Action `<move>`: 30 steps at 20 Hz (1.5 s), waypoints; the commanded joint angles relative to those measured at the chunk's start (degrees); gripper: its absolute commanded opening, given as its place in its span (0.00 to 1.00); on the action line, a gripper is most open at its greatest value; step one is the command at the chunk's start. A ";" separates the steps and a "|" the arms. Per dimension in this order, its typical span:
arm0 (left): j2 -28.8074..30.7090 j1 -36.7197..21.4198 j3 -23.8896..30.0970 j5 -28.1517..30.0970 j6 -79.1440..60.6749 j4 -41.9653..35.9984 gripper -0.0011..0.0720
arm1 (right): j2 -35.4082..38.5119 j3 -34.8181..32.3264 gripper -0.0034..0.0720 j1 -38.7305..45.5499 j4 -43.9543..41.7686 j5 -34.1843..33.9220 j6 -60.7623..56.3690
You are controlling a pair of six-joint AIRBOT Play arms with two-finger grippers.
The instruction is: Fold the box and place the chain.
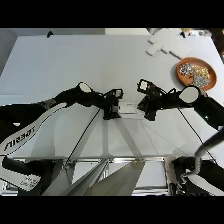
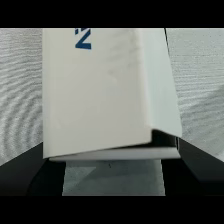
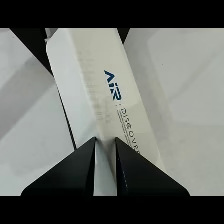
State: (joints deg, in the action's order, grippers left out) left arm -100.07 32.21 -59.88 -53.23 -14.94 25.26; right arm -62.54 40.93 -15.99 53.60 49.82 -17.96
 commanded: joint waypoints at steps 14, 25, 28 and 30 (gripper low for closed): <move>0.02 0.02 0.02 -0.13 -0.04 0.04 0.20 | 0.02 -1.88 0.18 -0.02 -2.69 -0.13 0.50; 0.02 0.02 0.02 -0.15 -0.04 0.04 0.20 | 0.52 -3.67 0.46 -0.02 -5.53 0.09 2.38; 0.02 0.02 0.02 -0.13 -0.04 0.04 0.20 | 1.77 -3.67 0.47 0.00 -9.33 0.59 3.04; 0.02 0.02 0.02 -0.13 -0.04 0.04 0.20 | 2.29 -3.67 0.47 0.00 -11.69 1.27 3.21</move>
